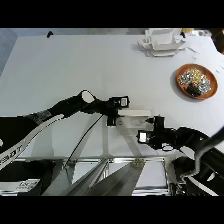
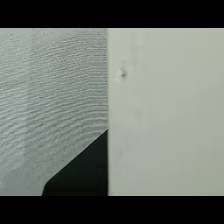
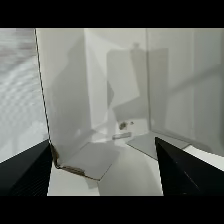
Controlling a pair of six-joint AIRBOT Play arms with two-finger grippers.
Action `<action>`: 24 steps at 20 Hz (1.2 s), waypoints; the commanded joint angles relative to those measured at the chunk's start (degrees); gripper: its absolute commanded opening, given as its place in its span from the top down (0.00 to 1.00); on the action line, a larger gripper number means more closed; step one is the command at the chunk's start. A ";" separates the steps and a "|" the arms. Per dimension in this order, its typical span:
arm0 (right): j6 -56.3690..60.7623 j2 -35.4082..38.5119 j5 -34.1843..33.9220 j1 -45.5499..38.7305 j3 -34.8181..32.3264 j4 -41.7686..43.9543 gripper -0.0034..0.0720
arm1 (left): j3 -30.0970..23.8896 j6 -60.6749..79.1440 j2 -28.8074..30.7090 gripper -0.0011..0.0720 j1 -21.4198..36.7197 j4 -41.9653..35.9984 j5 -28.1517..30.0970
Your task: Fold the box and place the chain.
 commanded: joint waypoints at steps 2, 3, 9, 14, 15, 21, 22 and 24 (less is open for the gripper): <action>-7.02 -0.09 1.84 -5.68 1.99 6.56 0.04 | -0.02 0.02 0.02 0.97 -0.02 0.02 0.02; -9.33 -0.26 2.01 -6.95 2.38 9.14 0.04 | -0.02 0.02 0.02 0.97 -0.02 0.02 0.02; -19.37 -3.58 6.12 -15.52 4.70 18.95 0.04 | -0.02 0.02 0.02 0.97 -0.02 0.02 0.02; -31.56 -9.22 9.22 -21.90 5.46 29.66 0.04 | -0.02 0.02 0.02 0.97 -0.02 0.02 0.02; -34.14 -9.99 9.25 -22.97 5.46 31.87 0.04 | -0.02 0.02 0.02 0.97 -0.02 0.02 0.02; -51.21 -16.28 13.18 -29.79 5.46 45.90 0.09 | -0.02 0.02 0.02 0.97 -0.02 0.02 0.02; -53.44 -17.49 13.66 -30.53 5.46 47.25 0.08 | -0.02 0.02 0.02 0.97 -0.02 0.02 0.02; -56.33 -19.61 13.88 -32.37 5.46 49.33 0.08 | -0.02 0.02 0.02 0.97 -0.02 0.02 0.02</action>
